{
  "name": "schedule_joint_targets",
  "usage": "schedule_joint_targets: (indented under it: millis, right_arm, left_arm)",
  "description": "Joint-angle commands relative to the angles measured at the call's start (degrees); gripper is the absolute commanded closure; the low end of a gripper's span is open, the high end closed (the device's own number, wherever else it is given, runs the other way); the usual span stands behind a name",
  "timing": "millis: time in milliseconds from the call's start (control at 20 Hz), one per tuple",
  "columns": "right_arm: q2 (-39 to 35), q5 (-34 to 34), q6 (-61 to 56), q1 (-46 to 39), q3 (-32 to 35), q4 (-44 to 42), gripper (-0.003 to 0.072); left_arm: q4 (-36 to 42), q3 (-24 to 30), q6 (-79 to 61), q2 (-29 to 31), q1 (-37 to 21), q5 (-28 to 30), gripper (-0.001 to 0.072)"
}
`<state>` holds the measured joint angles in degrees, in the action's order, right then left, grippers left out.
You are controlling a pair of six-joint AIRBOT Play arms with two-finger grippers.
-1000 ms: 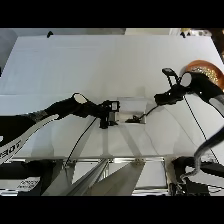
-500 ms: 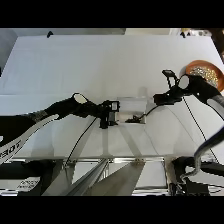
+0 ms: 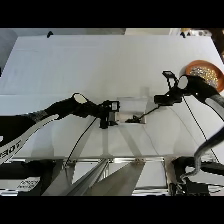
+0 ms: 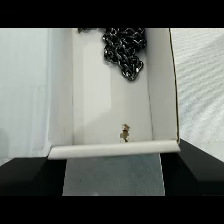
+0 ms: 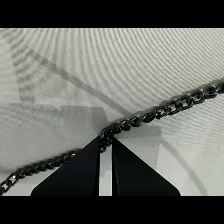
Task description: Fold the box and place the chain.
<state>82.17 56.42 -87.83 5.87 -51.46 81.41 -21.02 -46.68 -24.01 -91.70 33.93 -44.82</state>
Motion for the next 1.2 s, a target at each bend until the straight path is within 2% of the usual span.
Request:
schedule_joint_targets:
  millis: [0,150,550,700,900,1150]
  right_arm:
    - [-0.81,3.02,1.55,1.25,0.07,-0.11,0.0669]
    - [-6.40,5.86,2.84,3.28,0.07,0.09,0.0669]
    - [-27.85,17.59,2.82,7.74,0.07,-0.68,0.0669]
    - [-34.10,19.12,2.80,10.56,0.07,-2.54,0.0669]
    - [-39.06,19.34,2.84,13.07,0.07,-10.47,0.0669]
    - [-40.26,16.55,2.84,17.38,0.09,-18.08,0.0669]
  left_arm:
    - [0.00,0.00,0.00,0.04,-0.02,0.00,0.0504]
    - [-0.02,0.00,0.00,0.04,-0.02,0.00,0.0504]
    - [-0.02,0.00,0.00,0.04,-0.02,0.00,0.0504]
    - [-0.02,0.00,0.00,0.04,-0.02,0.02,0.0504]
    - [-0.02,0.00,0.00,0.04,-0.02,0.00,0.0504]
    - [-0.02,0.00,0.00,0.04,-0.02,0.00,0.0504]
